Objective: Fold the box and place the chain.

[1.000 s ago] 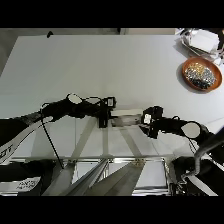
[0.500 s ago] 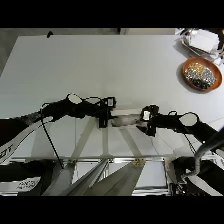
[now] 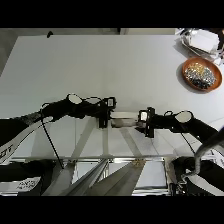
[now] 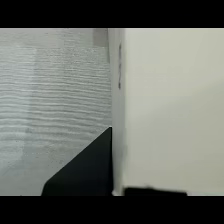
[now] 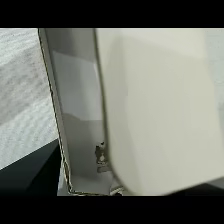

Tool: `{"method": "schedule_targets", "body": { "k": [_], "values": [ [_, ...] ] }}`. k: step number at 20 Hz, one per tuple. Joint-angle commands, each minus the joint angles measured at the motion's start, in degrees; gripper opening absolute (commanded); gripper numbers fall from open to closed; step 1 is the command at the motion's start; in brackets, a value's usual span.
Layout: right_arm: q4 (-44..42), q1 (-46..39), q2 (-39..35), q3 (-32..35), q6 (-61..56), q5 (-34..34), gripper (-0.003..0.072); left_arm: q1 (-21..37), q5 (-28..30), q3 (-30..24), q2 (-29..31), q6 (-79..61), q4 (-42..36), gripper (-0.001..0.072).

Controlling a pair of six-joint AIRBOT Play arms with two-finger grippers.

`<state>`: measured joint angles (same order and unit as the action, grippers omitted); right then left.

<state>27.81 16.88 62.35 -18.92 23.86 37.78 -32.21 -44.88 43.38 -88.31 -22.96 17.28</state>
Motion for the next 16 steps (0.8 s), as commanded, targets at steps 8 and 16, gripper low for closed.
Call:
{"method": "schedule_targets", "body": {
  "k": [8, 16],
  "values": [
    [0.9, 0.0, 0.5, 0.0, 0.7, -1.6, 0.0394, 0.0, 0.1, 0.0, 0.0, 0.0, -0.1, 0.0011],
    [2.3, 0.0, 0.5, 0.0, 0.7, -1.6, 0.0398, 0.0, 0.1, 0.0, 0.0, 0.0, -0.1, 0.0011]
  ]
}}
